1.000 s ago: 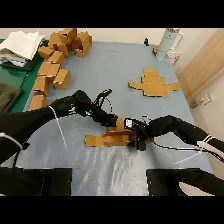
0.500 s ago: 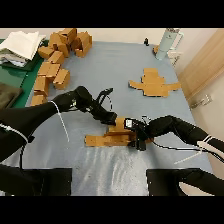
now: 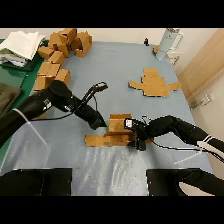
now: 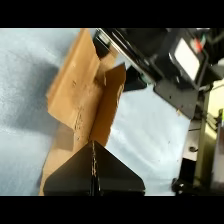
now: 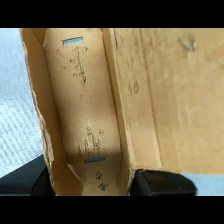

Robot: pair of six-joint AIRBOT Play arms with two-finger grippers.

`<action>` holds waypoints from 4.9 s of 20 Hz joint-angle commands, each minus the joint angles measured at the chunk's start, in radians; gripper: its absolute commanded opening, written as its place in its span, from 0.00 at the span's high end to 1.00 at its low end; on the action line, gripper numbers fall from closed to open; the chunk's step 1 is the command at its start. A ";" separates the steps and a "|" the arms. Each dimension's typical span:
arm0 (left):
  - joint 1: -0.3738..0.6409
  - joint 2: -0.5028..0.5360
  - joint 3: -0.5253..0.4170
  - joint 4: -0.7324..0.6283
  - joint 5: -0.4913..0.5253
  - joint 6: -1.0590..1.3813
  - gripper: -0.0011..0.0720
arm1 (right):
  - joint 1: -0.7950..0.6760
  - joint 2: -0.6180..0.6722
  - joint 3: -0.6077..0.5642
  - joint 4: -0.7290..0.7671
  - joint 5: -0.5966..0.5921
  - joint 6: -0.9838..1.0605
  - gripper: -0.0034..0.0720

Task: Fold the box.

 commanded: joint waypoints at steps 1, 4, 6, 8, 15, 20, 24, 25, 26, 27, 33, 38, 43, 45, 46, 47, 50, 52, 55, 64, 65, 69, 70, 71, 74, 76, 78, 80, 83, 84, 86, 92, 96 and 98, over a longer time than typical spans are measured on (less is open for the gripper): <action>-0.008 0.119 -0.158 -0.024 0.130 0.229 0.97 | 0.001 0.001 0.000 0.000 0.000 0.000 0.20; 0.012 0.134 -0.298 -0.202 0.172 0.740 0.94 | 0.001 0.001 0.000 0.000 0.000 0.000 0.20; 0.013 0.125 -0.361 -0.269 0.244 0.890 0.24 | 0.001 0.001 0.000 0.000 0.001 0.000 0.20; 0.012 0.105 -0.387 -0.259 0.283 0.888 0.24 | 0.001 0.001 -0.001 0.000 0.001 0.000 0.20; -0.077 0.047 -0.390 -0.257 0.364 0.875 0.25 | 0.001 0.001 0.000 0.000 0.001 0.000 0.20; -0.126 0.047 -0.389 -0.258 0.432 0.842 0.51 | 0.001 0.001 -0.001 0.000 0.001 0.000 0.20; -0.168 0.006 -0.372 -0.270 0.490 0.826 0.51 | 0.001 0.001 -0.001 0.000 0.001 0.000 0.20; -0.177 -0.006 -0.365 -0.271 0.510 0.816 0.51 | 0.001 0.001 0.000 0.000 0.001 0.000 0.20; -0.184 -0.014 -0.357 -0.271 0.525 0.816 0.51 | 0.001 0.001 0.000 0.000 0.001 0.000 0.20; -0.191 -0.020 -0.351 -0.270 0.542 0.816 0.51 | 0.001 0.001 -0.001 0.000 0.001 0.000 0.20; -0.235 -0.021 -0.334 -0.279 0.569 0.816 0.76 | 0.001 0.001 0.000 0.000 0.001 0.000 0.20; -0.276 -0.028 -0.331 -0.340 0.610 0.816 0.76 | 0.001 0.001 0.000 0.000 0.001 0.000 0.20; -0.276 -0.027 -0.331 -0.340 0.610 0.816 0.15 | 0.001 0.001 0.000 0.000 0.001 0.000 0.20; -0.276 -0.027 -0.331 -0.340 0.610 0.816 0.15 | 0.001 0.001 0.000 0.000 0.001 0.000 0.20; -0.276 -0.027 -0.331 -0.340 0.610 0.815 0.15 | 0.001 0.001 0.000 0.000 0.001 0.000 0.20; -0.276 -0.026 -0.331 -0.340 0.610 0.813 0.20 | 0.001 0.001 0.000 0.000 0.001 0.000 0.20; -0.270 0.007 -0.331 -0.228 0.610 0.647 0.97 | 0.001 0.001 -0.001 0.000 0.001 0.000 0.20; -0.257 0.069 -0.331 -0.033 0.580 0.394 0.97 | 0.001 0.001 0.000 0.000 0.001 0.000 0.20; -0.211 0.202 -0.331 0.241 0.394 0.041 0.97 | 0.001 0.001 0.000 0.000 0.001 0.000 0.20; 0.095 0.304 -0.366 0.651 0.194 -1.163 0.97 | 0.001 0.001 0.000 0.000 0.001 0.000 0.20; 0.098 0.276 -0.373 0.547 0.209 -1.099 0.97 | 0.001 0.001 0.000 0.000 0.001 0.000 0.20; 0.049 0.158 -0.383 0.282 0.288 -0.972 0.97 | 0.001 0.001 -0.001 0.000 0.001 0.000 0.20; 0.021 0.128 -0.384 0.269 0.305 -0.972 0.97 | 0.001 0.001 0.000 0.000 0.001 0.000 0.20; -0.012 0.106 -0.384 0.260 0.322 -0.972 0.97 | 0.001 0.001 0.000 0.000 0.001 0.000 0.20; -0.127 0.084 -0.384 0.216 0.422 -0.970 0.97 | 0.001 0.001 0.000 0.000 0.001 0.000 0.20; -0.197 0.085 -0.383 0.184 0.507 -0.970 0.97 | 0.001 0.001 0.000 0.000 0.001 0.000 0.20; -0.250 0.086 -0.381 0.163 0.542 -0.971 0.97 | 0.001 0.001 0.000 0.000 0.001 0.000 0.20; -0.282 0.092 -0.363 0.164 0.532 -0.974 0.97 | 0.001 0.001 0.000 0.000 0.001 0.000 0.20; -0.294 0.133 -0.316 0.172 0.531 -0.985 0.97 | 0.001 0.001 0.000 0.000 0.001 0.000 0.20; -0.292 0.146 -0.306 0.181 0.533 -0.998 0.97 | 0.001 0.001 0.000 0.000 0.001 0.000 0.20; -0.291 0.156 -0.289 0.239 0.529 -1.051 0.97 | 0.001 0.001 0.000 0.000 0.001 0.000 0.20; -0.261 0.156 -0.285 0.270 0.478 -1.086 0.60 | 0.001 0.001 -0.001 0.000 0.001 0.000 0.20; -0.211 0.156 -0.264 0.267 0.407 -1.088 0.56 | 0.001 0.001 0.000 0.000 0.001 0.000 0.20; -0.214 0.156 -0.240 0.259 0.409 -1.084 0.40 | 0.001 0.001 0.000 0.000 0.001 0.000 0.20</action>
